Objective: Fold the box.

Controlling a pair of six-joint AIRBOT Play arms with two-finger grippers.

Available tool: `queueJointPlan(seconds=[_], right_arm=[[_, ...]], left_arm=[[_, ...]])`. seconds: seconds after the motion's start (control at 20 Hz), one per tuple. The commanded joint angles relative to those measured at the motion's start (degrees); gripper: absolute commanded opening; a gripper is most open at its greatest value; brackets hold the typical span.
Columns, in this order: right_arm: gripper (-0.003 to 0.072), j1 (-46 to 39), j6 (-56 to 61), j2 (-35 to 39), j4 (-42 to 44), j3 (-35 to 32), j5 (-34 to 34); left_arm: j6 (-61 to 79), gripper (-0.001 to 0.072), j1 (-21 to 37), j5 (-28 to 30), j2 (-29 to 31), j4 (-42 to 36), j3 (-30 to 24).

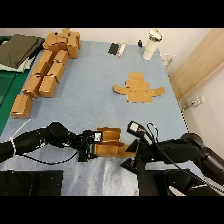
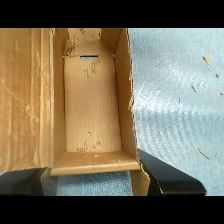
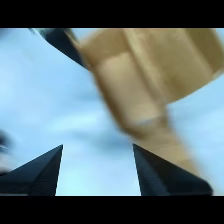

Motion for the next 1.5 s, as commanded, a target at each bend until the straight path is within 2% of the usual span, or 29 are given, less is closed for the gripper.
queueJointPlan(seconds=[0.0, 0.05, 0.25, 0.3, 0.35, 0.4, 0.6, 0.8, 0.95, 1.0, 1.05, 1.3, 1.45], right_arm=[[0.0718, 0.5, 35.0, 4.3, 7.9, 0.0, -3.2], [0.0718, 0.5, 39.8, 4.7, 7.5, 0.0, -2.2], [0.0704, 0.5, 46.1, 4.0, 6.2, 0.0, 6.7], [0.065, 0.5, 49.0, 3.0, 6.8, 0.0, 8.4], [0.0496, 0.5, 51.1, 2.2, 7.1, 0.0, 10.5], [0.0413, 0.5, 51.8, 1.3, 7.3, 0.0, 11.8], [0.0403, 0.5, 52.2, -2.7, 7.3, 0.0, 15.3], [0.0403, -0.5, 52.0, -8.8, 7.2, 0.9, 27.6], [0.0402, -3.1, 44.0, -17.0, 6.7, 3.8, 28.0], [0.0304, -3.9, 41.4, -20.1, 6.6, 4.8, 27.9], [0.0267, -4.0, 39.3, -22.7, 6.5, 5.6, 27.6], [0.0267, -3.9, 33.0, -32.7, 6.0, 6.2, 26.9], [0.0267, -3.8, 30.5, -34.8, 5.9, 6.2, 26.9]], left_arm=[[0.0, 0.0517, 0.0, 0.0, 0.0, 0.0, 0.1], [0.0, 0.0517, 0.0, 0.0, 0.0, 0.0, 0.1], [0.0, 0.0517, 0.0, 0.0, 0.0, 0.0, 0.1], [0.0, 0.0517, 0.0, 0.0, 0.0, 0.0, 0.1], [0.0, 0.0517, 0.0, 0.0, 0.0, 0.0, 0.1], [0.0, 0.0517, 0.0, 0.0, 0.0, 0.0, 0.1], [0.0, 0.0517, 0.0, 0.0, 0.0, 0.0, 0.1], [0.0, 0.0517, 0.0, 0.0, 0.0, 0.0, 0.1], [0.0, 0.0517, 0.0, 0.0, 0.0, 0.0, 0.1], [0.0, 0.0517, 0.0, 0.0, 0.0, 0.0, 0.1], [0.0, 0.0517, 0.0, 0.0, 0.0, 0.0, 0.1], [0.0, 0.0517, 0.0, 0.0, 0.0, 0.0, 0.1], [0.0, 0.0517, 0.0, 0.0, 0.0, 0.0, 0.1]])
